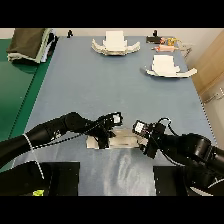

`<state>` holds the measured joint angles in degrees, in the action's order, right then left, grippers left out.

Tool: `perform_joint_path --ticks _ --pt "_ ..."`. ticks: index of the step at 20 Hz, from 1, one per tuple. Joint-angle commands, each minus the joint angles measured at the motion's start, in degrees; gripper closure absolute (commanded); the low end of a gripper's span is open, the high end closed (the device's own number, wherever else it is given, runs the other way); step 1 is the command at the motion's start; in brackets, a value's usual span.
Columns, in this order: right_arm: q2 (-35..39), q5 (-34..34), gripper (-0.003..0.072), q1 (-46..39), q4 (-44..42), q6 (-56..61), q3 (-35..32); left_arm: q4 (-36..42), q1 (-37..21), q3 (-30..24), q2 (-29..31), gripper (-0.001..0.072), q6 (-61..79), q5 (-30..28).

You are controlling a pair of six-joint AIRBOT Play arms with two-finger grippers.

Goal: Fold the box.

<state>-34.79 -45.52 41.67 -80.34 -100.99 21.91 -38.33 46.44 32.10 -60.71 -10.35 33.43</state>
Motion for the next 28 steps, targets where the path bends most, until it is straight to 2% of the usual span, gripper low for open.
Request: perform_joint_path --ticks 1,4,6,8,12,15,28 --pt "-1.9 1.2 -0.0034 -8.4 -17.1 -24.9 0.0 0.0 0.0 0.0 0.0 0.0696 0.0 0.0" --pt "-5.8 1.1 -0.0034 -16.8 -34.7 -46.7 0.0 0.0 0.0 0.0 0.0 0.0695 0.0 0.0" --pt "-9.4 -0.4 -0.0034 -20.4 -40.1 -54.9 0.7 0.0 0.0 0.0 0.0 0.0695 0.0 0.0" --pt "-13.2 -3.2 -0.0034 -22.4 -41.9 -59.3 2.0 0.0 0.0 0.0 0.0 0.0695 0.0 0.0" --pt "-18.9 -4.6 -0.0034 -24.7 -43.7 -60.7 3.0 0.0 0.0 0.0 0.0 0.0696 0.0 0.0" --pt "-20.5 -4.5 -0.0034 -24.9 -44.0 -61.7 3.0 0.0 0.0 0.0 0.0 0.0696 0.0 0.0" --pt "-19.2 -4.0 -0.0034 -24.9 -42.9 -61.1 3.0 0.0 0.0 0.0 0.0 0.0695 0.0 0.0"
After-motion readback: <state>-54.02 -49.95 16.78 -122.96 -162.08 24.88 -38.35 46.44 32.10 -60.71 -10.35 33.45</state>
